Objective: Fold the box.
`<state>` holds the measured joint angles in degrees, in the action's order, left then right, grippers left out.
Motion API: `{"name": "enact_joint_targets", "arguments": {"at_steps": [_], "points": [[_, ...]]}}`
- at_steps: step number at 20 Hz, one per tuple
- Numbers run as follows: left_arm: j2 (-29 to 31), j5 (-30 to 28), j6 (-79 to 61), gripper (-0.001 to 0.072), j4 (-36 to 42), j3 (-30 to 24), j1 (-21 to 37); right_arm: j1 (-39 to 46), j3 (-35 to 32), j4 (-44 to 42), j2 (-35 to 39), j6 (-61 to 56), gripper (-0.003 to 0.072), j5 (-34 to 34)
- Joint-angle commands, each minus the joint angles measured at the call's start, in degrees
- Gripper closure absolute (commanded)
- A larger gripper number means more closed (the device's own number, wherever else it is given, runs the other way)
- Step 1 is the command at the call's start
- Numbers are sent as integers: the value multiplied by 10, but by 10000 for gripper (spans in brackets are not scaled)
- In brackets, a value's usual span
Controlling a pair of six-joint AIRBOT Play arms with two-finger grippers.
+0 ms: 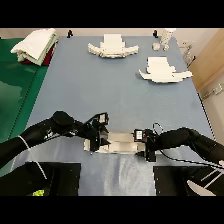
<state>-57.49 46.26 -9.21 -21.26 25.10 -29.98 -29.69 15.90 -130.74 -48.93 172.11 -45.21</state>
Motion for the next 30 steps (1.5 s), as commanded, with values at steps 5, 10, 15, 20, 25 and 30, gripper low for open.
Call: {"name": "enact_joint_targets", "arguments": {"at_steps": [5,10,15,20,25,30], "points": [[143,125,366,599,-224,14,69,0,0,0,0,0,172,2],[185,187,598,697,-196,14,38,0,0,0,0,0,172,2],[127,39,709,697,-157,41,-84,0,0,0,0,0,172,2],[23,6,749,697,-158,131,-89,0,0,0,0,0,172,2],[-86,2,761,698,-160,171,-79,0,0,0,0,0,172,2],[-126,2,767,697,-161,171,-31,0,0,0,0,0,172,2]]}}
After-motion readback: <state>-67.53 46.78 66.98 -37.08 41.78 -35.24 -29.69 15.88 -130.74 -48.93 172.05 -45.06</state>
